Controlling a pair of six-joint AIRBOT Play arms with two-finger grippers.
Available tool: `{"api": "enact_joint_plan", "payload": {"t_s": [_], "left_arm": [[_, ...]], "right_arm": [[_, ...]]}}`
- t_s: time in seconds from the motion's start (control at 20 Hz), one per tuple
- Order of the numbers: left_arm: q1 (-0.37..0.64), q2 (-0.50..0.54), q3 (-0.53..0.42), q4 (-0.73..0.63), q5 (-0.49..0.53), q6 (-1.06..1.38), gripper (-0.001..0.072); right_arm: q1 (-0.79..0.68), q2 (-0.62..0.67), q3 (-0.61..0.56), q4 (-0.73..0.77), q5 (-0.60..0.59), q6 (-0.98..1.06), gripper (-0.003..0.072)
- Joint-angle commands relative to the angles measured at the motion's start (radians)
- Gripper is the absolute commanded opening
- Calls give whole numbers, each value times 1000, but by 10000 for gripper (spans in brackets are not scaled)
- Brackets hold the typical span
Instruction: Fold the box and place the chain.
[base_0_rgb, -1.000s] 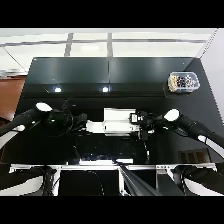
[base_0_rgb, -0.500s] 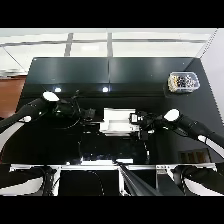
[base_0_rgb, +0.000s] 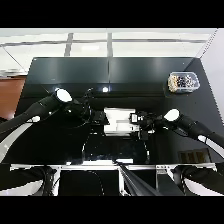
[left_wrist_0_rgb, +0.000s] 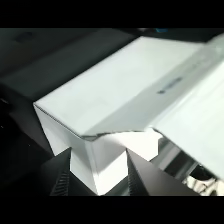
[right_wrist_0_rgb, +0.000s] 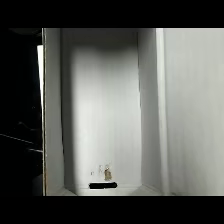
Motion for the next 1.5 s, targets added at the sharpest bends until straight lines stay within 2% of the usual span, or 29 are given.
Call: {"api": "enact_joint_plan", "payload": {"t_s": [0.0,0.45,0.6,0.8,0.9,1.1,1.45], "left_arm": [[-42,0,6,96,90,-123,404],[-73,0,7,200,94,-234,404],[-128,0,31,326,94,-339,404],[-231,0,100,538,87,-592,399],[-278,-3,133,651,47,-726,241],[-317,-3,172,676,-8,-844,238],[-365,-40,193,711,-17,-948,229]], "right_arm": [[0,-1,0,0,-1,-1,65],[0,-1,0,0,-1,-1,66],[0,-1,0,0,-2,-1,66],[0,-1,0,0,-2,-1,65],[0,-1,0,0,-2,-1,66],[0,-1,0,0,-2,-1,66],[0,-1,0,0,-1,-1,65]]}}
